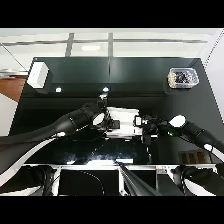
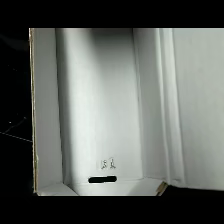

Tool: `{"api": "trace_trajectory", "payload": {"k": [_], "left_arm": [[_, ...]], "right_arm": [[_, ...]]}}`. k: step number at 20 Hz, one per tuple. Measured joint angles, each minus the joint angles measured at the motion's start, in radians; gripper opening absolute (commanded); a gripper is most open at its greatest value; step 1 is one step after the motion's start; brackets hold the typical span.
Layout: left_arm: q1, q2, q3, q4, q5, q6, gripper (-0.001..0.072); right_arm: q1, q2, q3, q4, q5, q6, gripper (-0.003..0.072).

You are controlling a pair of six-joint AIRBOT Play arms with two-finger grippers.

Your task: Fold the box and place the chain.

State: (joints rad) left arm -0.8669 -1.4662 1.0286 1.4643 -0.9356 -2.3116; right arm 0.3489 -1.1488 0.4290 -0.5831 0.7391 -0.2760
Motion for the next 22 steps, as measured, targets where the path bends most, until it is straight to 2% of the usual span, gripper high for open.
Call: {"api": "trace_trajectory", "payload": {"k": [9, 10, 11, 13, 17, 19, 21, 22], "left_arm": [[0.0, -0.034, 0.034, 0.014, -0.06, -0.002, 0.0208], [0.0, -0.034, 0.035, 0.014, -0.063, -0.003, 0.0134], [0.0, -0.034, 0.035, 0.014, -0.063, -0.003, 0.0133], [0.0, -0.035, 0.035, 0.017, -0.068, -0.007, 0.0023], [0.0, -0.035, 0.035, 0.019, -0.074, -0.007, 0.0024], [0.0, -0.035, 0.035, 0.018, -0.074, -0.008, 0.004], [0.0, -0.035, 0.035, 0.014, -0.076, -0.009, 0.0235], [0.0, -0.035, 0.035, 0.013, -0.083, -0.01, 0.0247]], "right_arm": [[0.0, 0.0, 0.0, 0.0, 0.001, 0.0, 0.0479], [0.0, 0.0, 0.0, 0.0, 0.001, 0.0, 0.0479], [0.0, 0.0, 0.0, 0.0, 0.001, 0.0, 0.0479], [0.0, 0.0, 0.0, -0.001, 0.001, 0.0, 0.0478], [0.0, 0.0, 0.0, 0.002, 0.002, 0.0, 0.0479], [0.0, 0.0, 0.0, 0.0, 0.002, 0.0, 0.0479], [0.0, 0.0, 0.0, -0.003, 0.0, 0.0, 0.0478], [0.0, 0.0, 0.0, -0.004, 0.0, 0.0, 0.0479]]}}
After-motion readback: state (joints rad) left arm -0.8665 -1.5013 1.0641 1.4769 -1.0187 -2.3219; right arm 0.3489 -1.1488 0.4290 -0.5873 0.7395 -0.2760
